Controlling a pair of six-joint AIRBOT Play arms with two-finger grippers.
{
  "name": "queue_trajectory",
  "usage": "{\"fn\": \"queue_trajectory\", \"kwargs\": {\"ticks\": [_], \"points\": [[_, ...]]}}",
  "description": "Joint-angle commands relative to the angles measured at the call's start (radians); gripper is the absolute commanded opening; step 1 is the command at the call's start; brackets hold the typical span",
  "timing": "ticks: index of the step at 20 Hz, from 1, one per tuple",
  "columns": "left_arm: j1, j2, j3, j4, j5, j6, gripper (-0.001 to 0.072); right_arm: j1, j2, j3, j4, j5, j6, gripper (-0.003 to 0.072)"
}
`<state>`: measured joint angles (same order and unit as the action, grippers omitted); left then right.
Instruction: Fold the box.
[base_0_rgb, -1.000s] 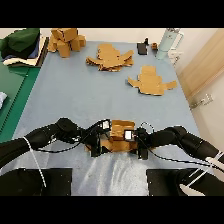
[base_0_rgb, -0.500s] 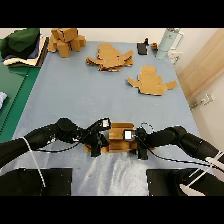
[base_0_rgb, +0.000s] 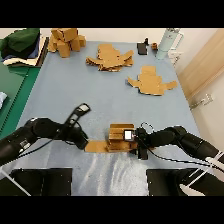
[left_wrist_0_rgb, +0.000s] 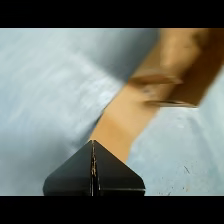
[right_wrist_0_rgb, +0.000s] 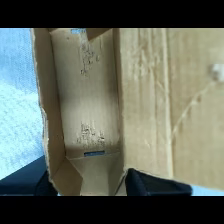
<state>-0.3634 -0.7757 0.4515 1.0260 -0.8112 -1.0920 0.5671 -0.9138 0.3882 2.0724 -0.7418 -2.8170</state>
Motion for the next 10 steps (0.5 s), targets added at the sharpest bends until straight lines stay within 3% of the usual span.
{"fn": "queue_trajectory", "kwargs": {"ticks": [1, 5, 10], "points": [[0.112, 0.051, -0.056, 0.169, -0.154, -0.507, 0.0014, 0.0, 0.001, 0.001, 0.0, 0.0, 0.0, 0.0538], [0.098, -0.012, -0.105, -0.006, -0.076, -0.481, 0.0014, 0.0, 0.001, 0.001, 0.0, 0.0, 0.0, 0.0538], [-0.05, -0.113, -0.105, -0.248, 0.106, -0.405, 0.0013, 0.0, 0.001, 0.001, 0.0, 0.0, 0.0, 0.0538]]}}
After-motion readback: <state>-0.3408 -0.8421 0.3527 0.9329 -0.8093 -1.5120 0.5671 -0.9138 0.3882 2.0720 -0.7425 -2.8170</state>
